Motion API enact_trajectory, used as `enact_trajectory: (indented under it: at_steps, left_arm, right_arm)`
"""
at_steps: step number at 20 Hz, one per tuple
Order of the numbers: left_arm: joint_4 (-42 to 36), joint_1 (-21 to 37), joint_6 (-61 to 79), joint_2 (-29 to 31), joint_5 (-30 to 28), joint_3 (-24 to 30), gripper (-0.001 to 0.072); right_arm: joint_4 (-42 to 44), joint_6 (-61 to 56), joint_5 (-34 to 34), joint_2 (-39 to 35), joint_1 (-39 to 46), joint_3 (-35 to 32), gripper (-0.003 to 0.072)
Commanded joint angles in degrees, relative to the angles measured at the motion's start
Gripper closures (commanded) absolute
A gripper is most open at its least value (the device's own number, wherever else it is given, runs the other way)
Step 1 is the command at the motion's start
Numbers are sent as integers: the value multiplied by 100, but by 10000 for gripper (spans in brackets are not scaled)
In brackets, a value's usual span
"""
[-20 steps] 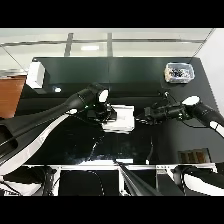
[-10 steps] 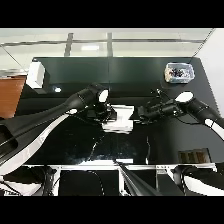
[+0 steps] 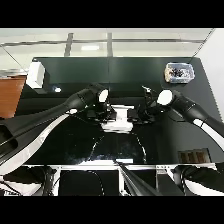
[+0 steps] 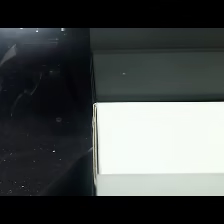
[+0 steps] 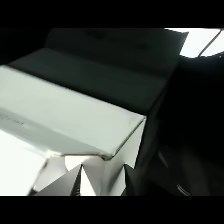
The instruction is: Fold the box and place the chain.
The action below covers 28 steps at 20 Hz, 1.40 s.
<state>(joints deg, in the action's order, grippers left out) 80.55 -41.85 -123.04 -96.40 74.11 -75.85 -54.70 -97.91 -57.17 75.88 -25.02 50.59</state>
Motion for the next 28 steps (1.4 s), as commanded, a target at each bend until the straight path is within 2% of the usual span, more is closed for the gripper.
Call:
enact_trajectory:
  at_steps: [1, 9, 11, 13, 14, 15, 16, 19, 20, 21, 26, 28]
  left_arm:
    - [-7, 4, 2, -2, -13, -4, 682]
    - [-7, 4, 2, -2, -15, -4, 682]
    - [-7, 4, 2, -2, -11, -4, 682]
    - [-7, 4, 2, -2, -9, -4, 682]
    - [-7, 4, 2, -2, -9, -4, 682]
    - [-7, 4, 2, -2, -9, -4, 682]
    - [-9, 4, 2, -2, -9, -4, 682]
    - [-7, 4, 2, -2, -11, -4, 682]
    - [-7, 4, 2, -2, -11, -4, 682]
    - [-7, 4, 2, -2, -11, -4, 682]
    - [-7, 4, 2, -2, -11, -4, 682]
    - [-7, 4, 2, -2, -11, -4, 682]
  right_arm:
    - [-627, -986, 367, 103, -417, 70, 389]
    - [-2715, -2535, -601, 914, -1370, 1174, 389]
    - [-2898, -2841, -977, 1132, -1445, 1388, 390]
    - [-2883, -2946, -1056, 1209, -1467, 1403, 390]
    - [-2887, -2975, -1049, 1207, -1464, 1403, 428]
    - [-2870, -2973, -1054, 1207, -1467, 1403, 630]
    - [-2868, -2979, -1032, 1207, -1467, 1403, 669]
    - [-2804, -2979, -1012, 1207, -1467, 1403, 667]
    - [-2785, -2979, -1012, 1204, -1464, 1403, 570]
    - [-2780, -2979, -1010, 1204, -1462, 1403, 415]
    - [-2695, -2992, -994, 1207, -1462, 1401, 421]
    - [-2699, -2988, -1014, 1207, -1449, 1401, 651]
